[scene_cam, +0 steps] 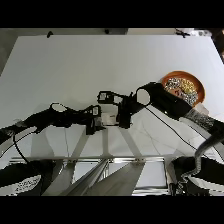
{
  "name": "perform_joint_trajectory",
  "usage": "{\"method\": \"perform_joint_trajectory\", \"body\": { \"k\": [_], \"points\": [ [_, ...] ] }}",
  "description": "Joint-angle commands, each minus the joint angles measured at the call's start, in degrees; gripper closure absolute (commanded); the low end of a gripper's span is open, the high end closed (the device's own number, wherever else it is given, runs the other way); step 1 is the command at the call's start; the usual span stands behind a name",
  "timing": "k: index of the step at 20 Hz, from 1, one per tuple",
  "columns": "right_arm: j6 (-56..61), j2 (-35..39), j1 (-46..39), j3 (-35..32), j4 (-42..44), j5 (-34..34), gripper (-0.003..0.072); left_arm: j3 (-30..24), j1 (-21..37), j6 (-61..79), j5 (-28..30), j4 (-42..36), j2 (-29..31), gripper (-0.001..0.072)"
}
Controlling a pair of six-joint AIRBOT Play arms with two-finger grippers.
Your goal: Fold the box and place the chain.
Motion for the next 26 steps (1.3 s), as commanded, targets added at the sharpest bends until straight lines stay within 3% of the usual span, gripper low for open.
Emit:
{"method": "perform_joint_trajectory", "body": {
  "k": [1,2,4,5,12,13,16,22,26],
  "points": [
    [0.17,0.04,1.77,-0.7,0.11,1.2,0.0391,0.02,0.0,0.07,-0.15,0.17,0.04,0.0559],
    [0.17,0.17,2.1,-0.7,0.09,1.22,0.0388,0.02,0.0,0.07,-0.15,0.17,0.02,0.0559],
    [0.2,0.74,2.19,-0.7,0.07,1.22,0.0287,0.02,0.0,0.07,-0.15,0.2,0.02,0.0559],
    [0.2,1.29,2.16,-0.7,-0.11,1.14,0.027,0.02,0.0,0.07,-0.15,0.17,0.02,0.0559],
    [0.59,7.37,-0.13,-0.7,-0.09,0.46,0.0273,0.02,0.0,0.07,-0.15,0.17,0.02,0.0559],
    [0.83,8.24,-0.76,-0.7,0.46,0.39,0.0298,0.02,0.0,0.07,-0.15,0.17,0.04,0.0559],
    [2.84,8.98,-3.52,-2.23,9.14,-0.07,0.0679,0.02,0.0,0.07,-0.15,0.2,0.02,0.0559],
    [-9.49,8.94,-3.89,-15.26,34.38,-14.34,0.0682,0.02,0.0,0.07,-0.15,0.17,0.02,0.0559],
    [-11.98,8.81,-3.91,-18.38,37.44,-15.04,0.0683,0.02,0.0,0.07,-0.15,0.2,0.02,0.0559]
  ]
}}
